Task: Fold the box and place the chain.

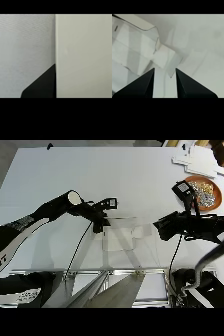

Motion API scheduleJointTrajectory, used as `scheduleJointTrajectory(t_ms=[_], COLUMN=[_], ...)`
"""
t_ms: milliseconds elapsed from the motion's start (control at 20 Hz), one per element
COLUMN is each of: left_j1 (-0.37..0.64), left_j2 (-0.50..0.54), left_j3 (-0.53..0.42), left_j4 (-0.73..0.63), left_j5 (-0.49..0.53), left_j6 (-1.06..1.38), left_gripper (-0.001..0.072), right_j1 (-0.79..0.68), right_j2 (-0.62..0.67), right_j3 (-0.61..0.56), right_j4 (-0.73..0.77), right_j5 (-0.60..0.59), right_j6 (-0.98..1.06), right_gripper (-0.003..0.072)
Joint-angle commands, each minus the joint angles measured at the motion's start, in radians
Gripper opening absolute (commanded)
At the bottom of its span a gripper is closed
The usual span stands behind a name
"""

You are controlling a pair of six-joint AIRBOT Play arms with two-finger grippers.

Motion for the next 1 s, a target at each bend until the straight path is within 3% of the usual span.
scheduleJointTrajectory(t_ms=[0, 450, 650, 950], left_j1=[-0.002, -0.002, -0.002, -0.002], left_j2=[-0.014, -0.019, -0.019, -0.019], left_j3=[0.0, 0.0, 0.0, 0.0], left_j4=[0.006, -0.002, -0.09, -0.054], left_j5=[0.0, -0.002, -0.002, 0.002], left_j6=[0.028, 0.053, 0.125, 0.127], left_gripper=[0.0004, 0.0006, 0.0006, 0.0006], right_j1=[0.001, 0.001, 0.001, 0.001], right_j2=[0.001, 0.001, 0.001, 0.001], right_j3=[0.001, 0.001, 0.001, 0.001], right_j4=[-0.008, -0.008, -0.008, -0.008], right_j5=[0.008, 0.008, 0.008, 0.009], right_j6=[0.0, 0.0, 0.0, 0.0], right_gripper=[0.0299, 0.0298, 0.0298, 0.0298])
